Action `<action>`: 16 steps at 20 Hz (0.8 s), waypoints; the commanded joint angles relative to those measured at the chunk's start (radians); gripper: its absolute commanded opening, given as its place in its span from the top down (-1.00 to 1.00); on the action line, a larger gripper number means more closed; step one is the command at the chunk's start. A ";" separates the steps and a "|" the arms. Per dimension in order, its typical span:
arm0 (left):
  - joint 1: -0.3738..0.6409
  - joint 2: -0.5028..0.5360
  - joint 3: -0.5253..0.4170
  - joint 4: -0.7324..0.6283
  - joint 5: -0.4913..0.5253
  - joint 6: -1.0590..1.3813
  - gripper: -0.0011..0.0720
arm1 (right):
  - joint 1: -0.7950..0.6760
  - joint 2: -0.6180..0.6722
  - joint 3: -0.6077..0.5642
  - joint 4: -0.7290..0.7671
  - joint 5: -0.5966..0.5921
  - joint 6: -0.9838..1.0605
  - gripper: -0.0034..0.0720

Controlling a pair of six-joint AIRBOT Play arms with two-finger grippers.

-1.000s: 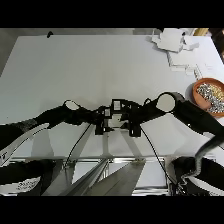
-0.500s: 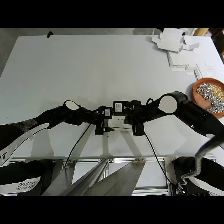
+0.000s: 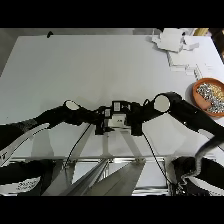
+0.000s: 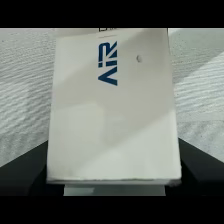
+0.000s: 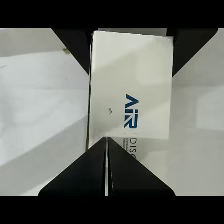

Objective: Fold the box and place the chain.

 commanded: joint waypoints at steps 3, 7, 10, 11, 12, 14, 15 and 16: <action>0.001 0.000 0.000 0.000 0.000 0.000 0.21 | 0.001 -0.012 -0.021 0.016 -0.009 0.003 0.86; 0.001 0.000 0.000 0.000 0.000 0.000 0.21 | 0.001 -0.032 -0.031 0.028 -0.010 0.003 0.86; 0.001 0.000 0.000 0.000 0.000 0.000 0.21 | 0.001 -0.032 -0.031 0.028 -0.018 0.003 0.86; 0.001 0.000 0.000 0.000 0.000 0.000 0.21 | 0.001 -0.032 -0.031 0.028 -0.023 0.003 0.86; 0.001 0.000 0.000 0.000 0.000 0.000 0.21 | 0.001 -0.031 -0.031 0.028 -0.026 0.003 0.86; 0.001 0.000 0.000 0.000 0.000 0.000 0.21 | 0.001 -0.025 -0.031 0.027 -0.028 0.003 0.86; 0.001 0.000 0.000 0.000 0.000 0.000 0.21 | 0.000 -0.018 -0.031 0.027 -0.029 0.003 0.85; 0.001 0.000 0.000 0.000 0.000 0.000 0.21 | 0.000 -0.008 -0.031 0.027 -0.031 0.003 0.85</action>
